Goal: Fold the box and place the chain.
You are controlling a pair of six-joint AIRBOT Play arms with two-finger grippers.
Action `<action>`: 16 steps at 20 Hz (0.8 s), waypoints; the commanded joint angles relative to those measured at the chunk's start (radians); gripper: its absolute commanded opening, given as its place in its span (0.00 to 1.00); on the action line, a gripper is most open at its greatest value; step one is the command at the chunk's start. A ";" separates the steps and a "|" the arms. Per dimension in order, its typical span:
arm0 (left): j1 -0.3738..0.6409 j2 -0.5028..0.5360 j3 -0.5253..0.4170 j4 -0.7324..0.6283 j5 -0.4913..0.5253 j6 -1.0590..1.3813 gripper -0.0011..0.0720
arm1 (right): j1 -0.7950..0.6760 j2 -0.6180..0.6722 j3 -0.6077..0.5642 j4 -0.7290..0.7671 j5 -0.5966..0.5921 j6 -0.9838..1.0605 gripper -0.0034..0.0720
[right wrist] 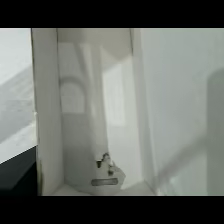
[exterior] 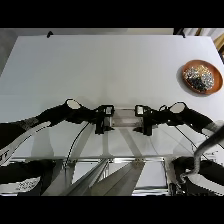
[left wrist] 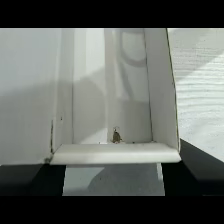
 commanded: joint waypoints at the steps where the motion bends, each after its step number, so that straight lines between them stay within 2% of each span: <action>1: 0.001 0.001 0.000 0.003 -0.006 0.000 0.30 | -0.001 0.053 0.001 -0.140 0.009 0.132 0.97; 6: 0.001 0.001 0.000 0.003 -0.008 0.000 0.31 | -0.001 0.168 0.001 -0.365 0.019 0.348 0.97; 9: 0.001 0.001 0.000 0.003 -0.009 0.000 0.30 | -0.001 0.283 0.002 -0.505 0.021 0.479 0.96; 10: 0.001 0.001 0.000 0.003 -0.010 0.000 0.30 | -0.001 0.328 0.002 -0.539 0.023 0.545 0.90; 11: 0.001 0.001 0.000 0.003 -0.010 0.000 0.30 | -0.001 0.378 0.005 -0.525 0.034 0.623 0.83; 14: 0.001 0.001 0.000 0.003 -0.010 0.000 0.30 | 0.000 0.486 0.005 -0.284 0.067 0.704 0.80; 16: 0.001 0.001 0.000 0.003 -0.010 0.000 0.30 | 0.000 0.495 0.005 -0.114 0.068 0.704 0.79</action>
